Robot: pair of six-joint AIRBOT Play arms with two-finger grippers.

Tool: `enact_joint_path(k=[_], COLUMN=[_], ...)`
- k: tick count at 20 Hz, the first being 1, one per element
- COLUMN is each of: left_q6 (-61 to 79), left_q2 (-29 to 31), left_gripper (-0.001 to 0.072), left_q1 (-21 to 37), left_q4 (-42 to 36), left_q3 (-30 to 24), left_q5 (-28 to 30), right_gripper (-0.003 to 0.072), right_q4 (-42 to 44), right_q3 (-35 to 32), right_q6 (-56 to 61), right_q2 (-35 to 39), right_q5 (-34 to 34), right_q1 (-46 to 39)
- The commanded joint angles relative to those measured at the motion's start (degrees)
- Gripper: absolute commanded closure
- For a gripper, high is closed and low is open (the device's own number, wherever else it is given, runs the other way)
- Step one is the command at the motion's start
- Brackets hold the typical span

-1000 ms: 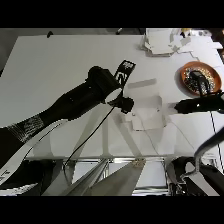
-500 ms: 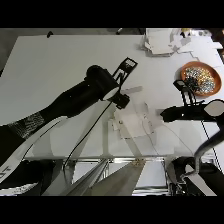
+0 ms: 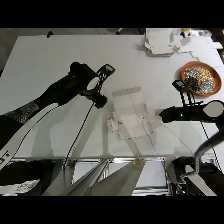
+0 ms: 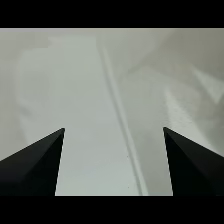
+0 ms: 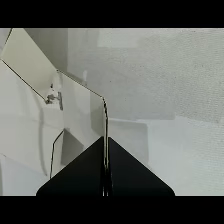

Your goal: Fold the box and place the chain.

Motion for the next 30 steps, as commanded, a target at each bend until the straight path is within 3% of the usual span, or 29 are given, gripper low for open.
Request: enact_joint_path(k=[1,3,7,13,21,26,30], left_q6=[8.35,15.63,35.08,37.38,38.69,53.92,54.4], left_q2=[0.85,1.86,2.64,0.04,-9.35,-13.09,-16.52], left_gripper=[0.0018,0.0018,0.002,0.002,0.0018,0.0022,0.0048], left_q1=[3.87,6.73,11.58,10.51,10.58,10.47,8.87], left_q4=[-11.78,-24.15,-46.86,-48.61,-50.16,-65.99,-62.2], left_q3=[-3.8,-4.04,-4.07,-4.07,-4.07,-4.09,-4.09], left_q5=[5.81,7.19,4.13,7.98,3.43,5.49,5.6], right_gripper=[0.0674,0.0674,0.0674,0.0674,0.0674,0.0674,0.0674], right_q4=[0.04,0.04,0.04,0.07,0.04,0.02,0.02], right_q3=[-0.02,-0.02,-0.02,-0.02,-0.02,-0.02,-0.02], right_q6=[0.02,0.0,0.0,0.02,0.0,0.0,0.0], right_q2=[0.04,0.04,0.04,0.04,0.04,0.04,0.04], right_q5=[0.17,0.15,0.11,0.09,0.13,0.37,0.59], right_q1=[0.07,0.07,0.07,0.07,0.07,0.07,0.07])
